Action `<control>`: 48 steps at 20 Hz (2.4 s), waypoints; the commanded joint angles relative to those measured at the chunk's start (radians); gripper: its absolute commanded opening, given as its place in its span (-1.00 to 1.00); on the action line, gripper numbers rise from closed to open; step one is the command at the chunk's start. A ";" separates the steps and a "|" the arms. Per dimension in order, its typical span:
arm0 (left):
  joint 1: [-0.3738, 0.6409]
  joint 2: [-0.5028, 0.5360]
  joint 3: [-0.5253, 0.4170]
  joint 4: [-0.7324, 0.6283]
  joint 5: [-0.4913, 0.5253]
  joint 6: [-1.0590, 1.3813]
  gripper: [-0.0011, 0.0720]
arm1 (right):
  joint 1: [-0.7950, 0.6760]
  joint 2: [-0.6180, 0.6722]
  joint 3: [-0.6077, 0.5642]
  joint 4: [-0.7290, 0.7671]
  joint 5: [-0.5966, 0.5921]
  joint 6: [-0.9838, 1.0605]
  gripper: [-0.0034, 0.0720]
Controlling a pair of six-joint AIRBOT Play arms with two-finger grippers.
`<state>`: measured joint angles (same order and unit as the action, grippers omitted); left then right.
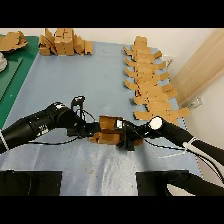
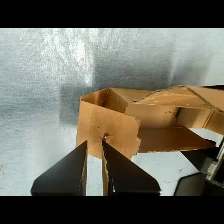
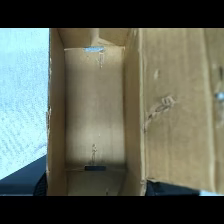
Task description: Fold the box.
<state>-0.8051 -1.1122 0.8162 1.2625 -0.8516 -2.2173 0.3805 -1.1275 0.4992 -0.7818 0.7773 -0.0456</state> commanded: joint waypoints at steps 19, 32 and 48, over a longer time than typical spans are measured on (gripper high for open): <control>-0.031 -0.027 0.004 -0.014 0.092 0.007 0.17 | 0.000 0.001 0.000 0.000 0.000 0.000 0.41; -0.077 -0.048 0.008 -0.044 0.094 -0.002 0.40 | 0.000 0.001 0.000 0.000 0.000 0.000 0.41; -0.108 -0.220 0.174 0.043 -0.058 -0.035 0.39 | 0.000 0.001 0.000 0.000 0.000 0.000 0.41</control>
<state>-0.9108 -1.3010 0.9565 1.2675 -0.8497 -2.2299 0.3805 -1.1275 0.4988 -0.7818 0.7773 -0.0460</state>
